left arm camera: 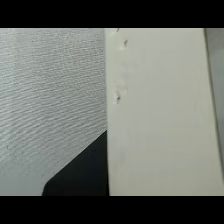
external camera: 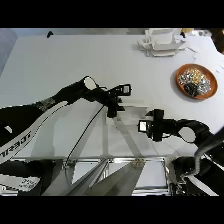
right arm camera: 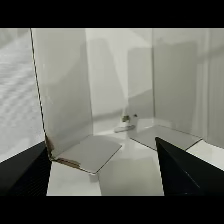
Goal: Fold the box and place the chain.
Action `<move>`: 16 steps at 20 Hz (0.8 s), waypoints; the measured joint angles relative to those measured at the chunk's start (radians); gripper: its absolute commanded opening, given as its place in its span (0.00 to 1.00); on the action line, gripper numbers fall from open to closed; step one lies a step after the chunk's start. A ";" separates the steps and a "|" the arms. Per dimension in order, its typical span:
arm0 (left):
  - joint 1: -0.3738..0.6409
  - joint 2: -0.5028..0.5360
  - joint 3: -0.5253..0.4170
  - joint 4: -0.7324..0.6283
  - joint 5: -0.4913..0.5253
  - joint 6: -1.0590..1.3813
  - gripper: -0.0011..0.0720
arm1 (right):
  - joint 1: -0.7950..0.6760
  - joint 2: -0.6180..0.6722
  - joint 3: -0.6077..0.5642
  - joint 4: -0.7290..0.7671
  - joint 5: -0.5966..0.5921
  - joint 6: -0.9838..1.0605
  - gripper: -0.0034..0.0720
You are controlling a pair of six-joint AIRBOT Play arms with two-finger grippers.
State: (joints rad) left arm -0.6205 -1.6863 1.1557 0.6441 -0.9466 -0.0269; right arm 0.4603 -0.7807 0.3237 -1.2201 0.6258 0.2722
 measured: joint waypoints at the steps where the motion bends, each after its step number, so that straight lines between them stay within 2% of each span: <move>1: 0.000 0.000 0.000 0.000 0.001 -0.001 0.03 | -0.002 0.000 0.013 0.003 0.011 0.000 0.95; 12: 0.000 0.000 0.000 0.000 -0.001 0.000 0.03 | -0.129 -0.066 0.110 0.044 0.114 -0.005 0.95; 16: 0.000 0.000 0.000 0.000 0.000 0.001 0.03 | -0.199 -0.113 0.114 0.155 0.119 -0.088 0.95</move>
State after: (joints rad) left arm -0.6205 -1.6863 1.1557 0.6441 -0.9470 -0.0261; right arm 0.2611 -0.8940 0.4381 -1.0653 0.7452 0.1844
